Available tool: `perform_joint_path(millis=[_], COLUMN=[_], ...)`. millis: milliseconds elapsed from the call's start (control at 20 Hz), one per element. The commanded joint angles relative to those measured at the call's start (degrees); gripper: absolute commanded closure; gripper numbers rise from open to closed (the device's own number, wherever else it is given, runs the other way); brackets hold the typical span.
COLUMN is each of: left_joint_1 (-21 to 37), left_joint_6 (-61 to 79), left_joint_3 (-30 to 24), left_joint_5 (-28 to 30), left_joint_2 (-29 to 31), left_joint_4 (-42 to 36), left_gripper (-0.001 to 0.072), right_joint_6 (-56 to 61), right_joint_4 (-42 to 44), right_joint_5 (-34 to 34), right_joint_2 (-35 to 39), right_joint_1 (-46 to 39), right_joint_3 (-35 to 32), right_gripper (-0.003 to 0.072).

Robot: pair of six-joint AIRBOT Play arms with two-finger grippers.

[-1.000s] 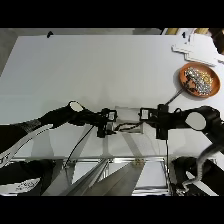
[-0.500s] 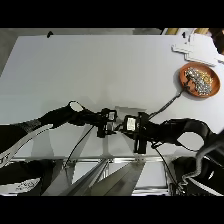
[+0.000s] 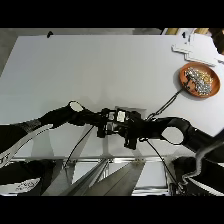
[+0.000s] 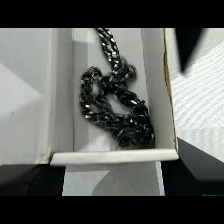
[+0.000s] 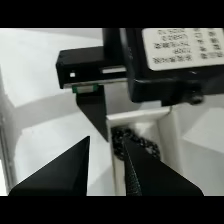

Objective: Fold the box and place the chain.

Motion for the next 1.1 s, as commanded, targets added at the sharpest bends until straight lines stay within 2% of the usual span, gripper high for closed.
perform_joint_path(millis=[0, 50, 150, 300, 400, 500, 550, 800, 950, 1050], left_joint_1=[0.04, 0.04, 0.04, 0.04, 0.04, 0.04, 0.04, 0.04, 0.04, 0.04], left_joint_6=[0.02, 0.02, 0.02, 0.04, 0.02, 0.02, 0.02, 0.02, 0.02, 0.02], left_joint_3=[0.0, 0.0, 0.0, 0.0, 0.0, 0.0, 0.0, 0.0, 0.0, 0.0], left_joint_5=[0.02, 0.02, 0.02, 0.02, 0.02, 0.02, 0.02, 0.02, 0.02, 0.02], left_joint_2=[0.02, 0.02, 0.02, 0.02, 0.02, 0.02, 0.02, 0.02, 0.02, 0.02], left_joint_4=[0.0, 0.0, 0.0, 0.0, 0.0, 0.0, 0.0, 0.0, 0.0, 0.0], left_gripper=[0.0502, 0.0502, 0.0502, 0.0502, 0.0502, 0.0502, 0.0502, 0.0502, 0.0502, 0.0502], right_joint_6=[0.0, -0.02, -2.03, -18.78, -26.12, -26.67, -28.0, -34.42, -39.5, -41.18], right_joint_4=[-3.89, -6.45, -12.96, -14.86, -14.69, -14.25, -13.57, -10.86, -5.07, -3.91], right_joint_5=[5.18, 8.04, 13.2, 17.27, 17.79, 17.27, 17.11, 16.57, 13.79, 12.7], right_joint_2=[4.9, 7.19, 10.8, 10.71, 8.94, 6.08, 4.39, -2.78, -6.01, -8.04], right_joint_1=[-5.53, -8.74, -16.57, -26.84, -30.01, -30.29, -30.29, -30.29, -30.29, -30.29], right_joint_3=[0.09, 0.09, 0.04, -0.74, -1.77, -2.84, -3.48, -5.14, -5.14, -5.14], right_gripper=[0.0449, 0.0452, 0.0542, 0.0541, 0.0523, 0.0395, 0.0389, 0.0392, 0.0401, 0.0468])
